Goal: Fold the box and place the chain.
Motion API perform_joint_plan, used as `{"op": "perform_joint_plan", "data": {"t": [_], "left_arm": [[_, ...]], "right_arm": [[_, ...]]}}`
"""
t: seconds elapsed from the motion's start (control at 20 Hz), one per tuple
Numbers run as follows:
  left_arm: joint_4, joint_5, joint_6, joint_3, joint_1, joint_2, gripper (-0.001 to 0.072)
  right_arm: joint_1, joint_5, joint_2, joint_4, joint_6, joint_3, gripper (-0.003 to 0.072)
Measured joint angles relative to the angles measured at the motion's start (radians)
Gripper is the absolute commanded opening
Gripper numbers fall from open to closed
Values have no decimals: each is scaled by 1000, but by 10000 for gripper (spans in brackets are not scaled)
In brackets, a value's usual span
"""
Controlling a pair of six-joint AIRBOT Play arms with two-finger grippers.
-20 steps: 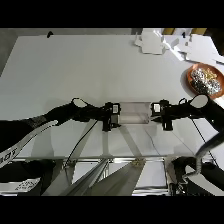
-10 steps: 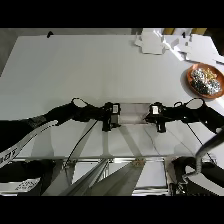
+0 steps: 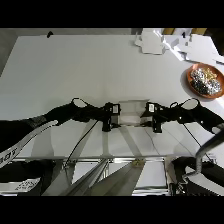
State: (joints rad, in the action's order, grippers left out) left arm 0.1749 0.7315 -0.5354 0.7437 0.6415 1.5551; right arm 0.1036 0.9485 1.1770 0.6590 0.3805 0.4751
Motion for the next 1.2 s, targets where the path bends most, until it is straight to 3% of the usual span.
{"op": "perform_joint_plan", "data": {"t": [0.05,0.35,0.65,0.95,1.2], "left_arm": [[-3,-2,0,0,0,0,211],[-2,-3,3,0,0,0,211],[0,-2,0,0,0,0,211],[0,-2,0,0,0,0,211],[0,-1,0,0,0,0,211]], "right_arm": [[0,2,-20,8,-24,0,17],[-17,3,-189,105,-338,0,17],[-199,-64,-291,146,-766,1,17],[-306,-80,-211,297,-1151,1,17],[-274,-20,-89,291,-1256,0,17]]}}
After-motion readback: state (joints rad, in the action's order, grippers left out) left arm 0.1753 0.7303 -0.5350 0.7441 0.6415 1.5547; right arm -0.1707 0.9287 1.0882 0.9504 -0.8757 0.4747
